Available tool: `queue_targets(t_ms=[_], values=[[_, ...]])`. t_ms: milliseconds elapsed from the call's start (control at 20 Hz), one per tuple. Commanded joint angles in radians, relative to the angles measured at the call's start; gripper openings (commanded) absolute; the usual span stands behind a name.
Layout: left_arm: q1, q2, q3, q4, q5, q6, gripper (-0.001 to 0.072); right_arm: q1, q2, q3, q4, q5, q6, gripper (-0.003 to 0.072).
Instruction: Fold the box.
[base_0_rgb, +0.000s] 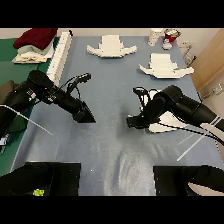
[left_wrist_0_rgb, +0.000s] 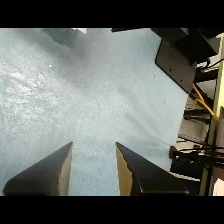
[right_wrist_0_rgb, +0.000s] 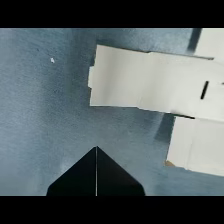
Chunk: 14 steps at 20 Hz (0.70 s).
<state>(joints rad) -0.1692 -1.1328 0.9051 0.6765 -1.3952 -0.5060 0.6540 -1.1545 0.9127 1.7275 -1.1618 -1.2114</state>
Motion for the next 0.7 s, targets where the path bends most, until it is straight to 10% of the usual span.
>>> queue_targets(t_ms=[0,100,200,250,650], values=[[0.001,-0.001,0.001,0.000,0.000,0.000,0.0430,0.006,0.001,-0.002,0.005,0.012,0.003,0.0003],[0.001,-0.001,0.001,0.000,0.000,0.000,0.0431,0.006,0.000,-0.002,-0.008,0.013,0.004,0.0022],[0.001,-0.001,0.001,0.000,0.000,0.000,0.0431,-0.011,0.000,0.000,-0.055,0.008,0.023,0.0374],[0.001,-0.001,0.001,0.000,0.000,0.000,0.0431,-0.037,0.000,0.005,-0.087,-0.005,0.062,0.0412],[0.001,-0.001,0.001,0.000,0.000,0.000,0.0431,-0.727,-0.056,0.158,-0.168,-0.168,-0.185,0.0411]])
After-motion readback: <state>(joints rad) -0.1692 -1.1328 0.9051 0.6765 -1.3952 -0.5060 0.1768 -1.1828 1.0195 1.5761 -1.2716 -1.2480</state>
